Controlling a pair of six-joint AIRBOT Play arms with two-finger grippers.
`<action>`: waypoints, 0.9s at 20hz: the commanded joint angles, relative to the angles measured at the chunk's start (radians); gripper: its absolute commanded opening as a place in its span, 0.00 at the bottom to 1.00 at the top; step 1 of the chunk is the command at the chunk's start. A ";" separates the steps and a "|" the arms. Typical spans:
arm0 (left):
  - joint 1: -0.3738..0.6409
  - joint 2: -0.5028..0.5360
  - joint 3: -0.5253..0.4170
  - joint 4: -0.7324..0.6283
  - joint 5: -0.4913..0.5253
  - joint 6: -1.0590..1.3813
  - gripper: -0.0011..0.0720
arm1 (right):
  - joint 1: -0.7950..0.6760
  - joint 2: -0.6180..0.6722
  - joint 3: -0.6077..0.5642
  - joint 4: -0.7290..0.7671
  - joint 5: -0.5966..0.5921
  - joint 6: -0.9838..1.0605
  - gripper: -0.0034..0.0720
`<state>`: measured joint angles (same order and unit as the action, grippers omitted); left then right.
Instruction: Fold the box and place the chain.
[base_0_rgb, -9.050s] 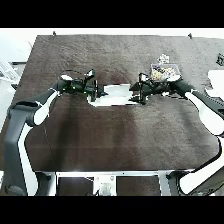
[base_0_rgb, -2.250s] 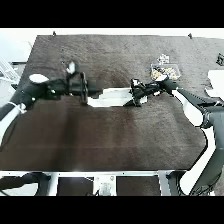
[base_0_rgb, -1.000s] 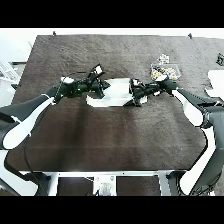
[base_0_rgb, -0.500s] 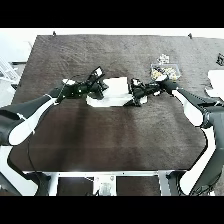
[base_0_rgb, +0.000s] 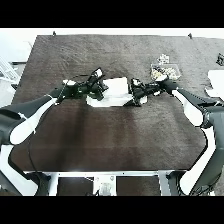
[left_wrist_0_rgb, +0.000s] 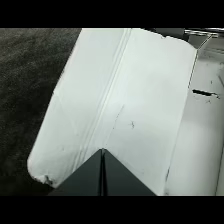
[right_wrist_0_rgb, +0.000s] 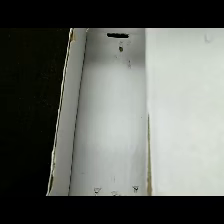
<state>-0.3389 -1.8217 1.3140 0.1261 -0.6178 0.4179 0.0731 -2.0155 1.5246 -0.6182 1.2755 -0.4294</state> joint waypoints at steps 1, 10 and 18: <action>-0.001 -0.011 0.000 0.001 -0.004 0.001 0.04 | 0.000 0.000 0.000 0.000 0.000 0.000 0.81; -0.001 -0.011 0.000 0.001 -0.001 0.002 0.04 | 0.000 0.000 0.000 0.000 0.000 0.000 0.81; 0.000 0.124 -0.001 0.192 -0.045 -0.025 0.04 | 0.000 0.000 0.000 0.000 0.000 0.000 0.81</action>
